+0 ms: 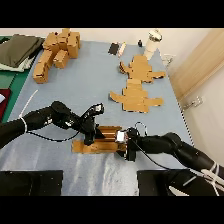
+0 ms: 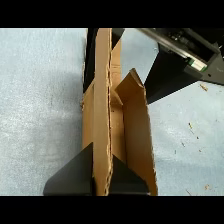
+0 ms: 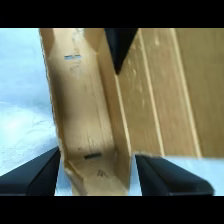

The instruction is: Fold the box.

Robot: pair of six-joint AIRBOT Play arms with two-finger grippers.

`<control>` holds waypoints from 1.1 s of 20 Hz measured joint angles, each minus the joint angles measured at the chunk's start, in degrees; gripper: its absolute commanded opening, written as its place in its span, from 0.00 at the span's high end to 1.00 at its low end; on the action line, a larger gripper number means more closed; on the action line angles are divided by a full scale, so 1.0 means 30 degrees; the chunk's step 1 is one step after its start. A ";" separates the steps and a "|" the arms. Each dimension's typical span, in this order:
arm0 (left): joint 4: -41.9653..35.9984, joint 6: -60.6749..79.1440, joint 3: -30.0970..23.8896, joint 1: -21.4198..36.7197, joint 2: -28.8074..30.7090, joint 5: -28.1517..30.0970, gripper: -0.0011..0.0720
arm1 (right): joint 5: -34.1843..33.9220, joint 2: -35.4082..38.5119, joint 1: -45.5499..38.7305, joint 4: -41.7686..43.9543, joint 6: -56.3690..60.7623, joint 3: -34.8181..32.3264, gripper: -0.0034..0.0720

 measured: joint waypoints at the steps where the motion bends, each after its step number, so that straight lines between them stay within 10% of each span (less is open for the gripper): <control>1: 0.0007 0.0007 0.0000 0.0000 0.0000 -0.0015 0.97 | -0.0437 -0.0714 -0.0342 0.0750 -0.0984 0.0335 0.01; 22: 0.0000 0.0000 -0.0015 0.0000 0.0000 0.0007 0.97 | -0.1435 -0.3322 -0.1195 0.1049 -0.1705 0.1341 0.04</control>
